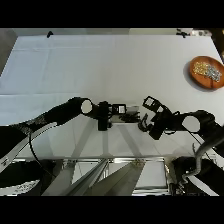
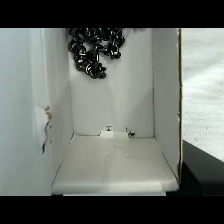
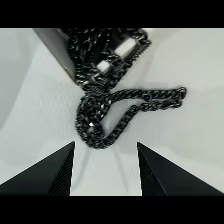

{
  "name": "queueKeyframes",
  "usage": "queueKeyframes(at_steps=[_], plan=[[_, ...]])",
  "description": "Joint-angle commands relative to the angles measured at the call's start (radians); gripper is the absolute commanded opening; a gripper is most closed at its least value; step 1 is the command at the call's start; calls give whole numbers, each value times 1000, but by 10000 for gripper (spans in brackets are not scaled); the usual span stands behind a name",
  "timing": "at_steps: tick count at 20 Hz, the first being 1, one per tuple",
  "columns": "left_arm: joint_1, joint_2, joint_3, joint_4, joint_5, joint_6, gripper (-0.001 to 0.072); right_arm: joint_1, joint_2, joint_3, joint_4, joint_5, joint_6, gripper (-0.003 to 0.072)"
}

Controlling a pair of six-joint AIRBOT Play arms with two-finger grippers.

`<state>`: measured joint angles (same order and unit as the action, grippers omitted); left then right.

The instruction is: Fold the box and place the chain.

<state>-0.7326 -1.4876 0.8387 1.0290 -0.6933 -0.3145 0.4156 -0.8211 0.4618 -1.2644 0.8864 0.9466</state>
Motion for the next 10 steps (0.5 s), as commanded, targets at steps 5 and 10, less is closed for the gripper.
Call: queueKeyframes(at_steps=[5, 10], plan=[[0, 1, 0, 0, 0, 0, 276, 13, -121, -10, 35, -60, -14, 439], [0, 1, 0, 0, 0, 0, 276, 107, -137, -10, 53, -58, -12, 437]])
